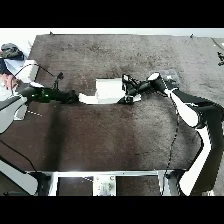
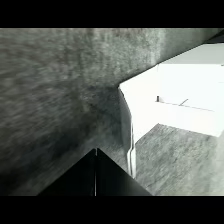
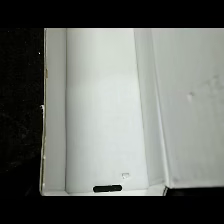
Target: Fold the box and place the chain.
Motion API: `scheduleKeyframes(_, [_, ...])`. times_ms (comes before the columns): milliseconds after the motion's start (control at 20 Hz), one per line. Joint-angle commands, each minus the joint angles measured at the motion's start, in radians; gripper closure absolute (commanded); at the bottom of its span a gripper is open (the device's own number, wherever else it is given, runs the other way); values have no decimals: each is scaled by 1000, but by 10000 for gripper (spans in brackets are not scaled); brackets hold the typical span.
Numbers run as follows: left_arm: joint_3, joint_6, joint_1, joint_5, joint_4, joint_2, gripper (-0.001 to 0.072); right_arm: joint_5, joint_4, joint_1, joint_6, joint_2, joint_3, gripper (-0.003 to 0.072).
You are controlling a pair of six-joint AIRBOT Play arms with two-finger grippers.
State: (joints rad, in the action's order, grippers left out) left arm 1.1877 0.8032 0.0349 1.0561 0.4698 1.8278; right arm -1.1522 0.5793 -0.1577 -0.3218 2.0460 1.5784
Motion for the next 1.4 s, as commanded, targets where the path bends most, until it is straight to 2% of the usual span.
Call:
scheduleKeyframes(0, [0, -27, -42, -1, -89, 28, 699, 0, 0, 0, 0, 1, 0, 213])
scheduleKeyframes(350, [25, -54, -89, 31, -169, 23, 696, 0, 0, 0, 0, 1, 0, 213])
scheduleKeyframes(450, [58, -49, -101, 62, -171, 23, 483, 0, 0, 0, 0, 1, 0, 213])
scheduleKeyframes(500, [77, -40, -109, 74, -157, 23, 465, 0, 0, 0, 0, 1, 0, 213])
scheduleKeyframes(750, [151, 39, -157, 89, -60, 19, 464, 0, 0, 0, 0, 1, 0, 213])
scheduleKeyframes(900, [191, 77, -180, 89, -16, 17, 405, 0, 0, 0, 0, 1, 0, 214])
scheduleKeyframes(1150, [218, 145, -215, 79, 46, 16, 393, 0, 0, 0, 0, 1, 0, 213])
scheduleKeyframes(1350, [280, 264, -256, 60, 168, 16, 393, 0, 0, 0, 0, 1, 0, 214])
